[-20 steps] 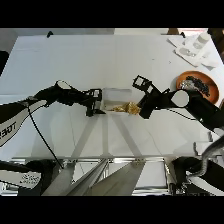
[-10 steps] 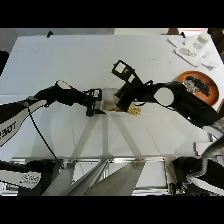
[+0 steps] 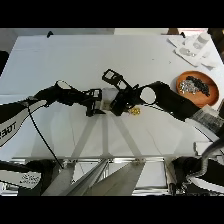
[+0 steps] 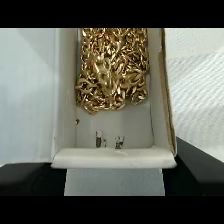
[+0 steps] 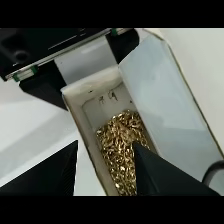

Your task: Fold the box and place the chain.

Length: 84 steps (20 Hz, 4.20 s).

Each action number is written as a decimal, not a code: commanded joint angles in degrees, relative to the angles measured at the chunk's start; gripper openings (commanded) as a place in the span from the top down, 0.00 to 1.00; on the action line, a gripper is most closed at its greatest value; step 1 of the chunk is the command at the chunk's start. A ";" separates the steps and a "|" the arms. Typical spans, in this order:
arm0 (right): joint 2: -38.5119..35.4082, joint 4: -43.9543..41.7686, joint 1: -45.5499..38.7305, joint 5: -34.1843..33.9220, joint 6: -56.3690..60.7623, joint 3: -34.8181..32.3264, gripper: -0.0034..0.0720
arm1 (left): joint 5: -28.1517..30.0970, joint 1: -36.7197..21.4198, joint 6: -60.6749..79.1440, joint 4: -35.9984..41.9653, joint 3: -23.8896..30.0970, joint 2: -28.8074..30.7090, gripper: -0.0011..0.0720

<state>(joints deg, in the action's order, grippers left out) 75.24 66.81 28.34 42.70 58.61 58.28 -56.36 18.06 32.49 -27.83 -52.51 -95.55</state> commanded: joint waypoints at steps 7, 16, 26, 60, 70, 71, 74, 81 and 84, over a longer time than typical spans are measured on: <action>-18.34 2.36 -9.51 10.78 -10.60 -5.99 0.45 | 0.00 0.00 0.02 -0.02 0.00 0.02 0.63; -8.26 0.87 -20.33 12.59 -27.78 -12.35 0.20 | 0.00 0.00 0.02 -0.02 0.00 0.02 0.63; 5.33 -5.01 -20.24 4.79 -33.79 -12.35 0.16 | 0.00 0.00 0.02 -0.02 0.00 0.02 0.63; -11.56 -2.99 -14.49 -2.47 -15.04 -12.22 0.94 | 0.00 0.00 0.02 -0.02 0.00 0.02 0.63; -8.85 -2.27 -2.89 -14.95 -10.38 -12.22 0.82 | 0.00 0.00 0.02 -0.02 0.00 0.02 0.63; -8.35 -1.90 -2.54 -12.94 -10.38 -12.22 0.72 | 0.00 0.00 0.02 -0.02 0.00 0.02 0.63; -7.85 -1.44 -2.34 -9.07 -9.79 -12.20 0.71 | 0.00 0.00 0.02 -0.02 0.00 0.02 0.63; -6.88 4.37 -2.86 3.78 -5.88 0.20 0.51 | 0.00 0.00 0.02 -0.02 0.00 0.02 0.63; -4.20 4.39 -6.21 7.52 0.90 9.66 0.51 | 0.02 0.00 0.02 -0.02 0.00 0.02 0.63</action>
<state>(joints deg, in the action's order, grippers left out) 69.23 70.32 24.16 45.10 54.11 60.60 -56.36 18.06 32.49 -27.83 -52.51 -95.55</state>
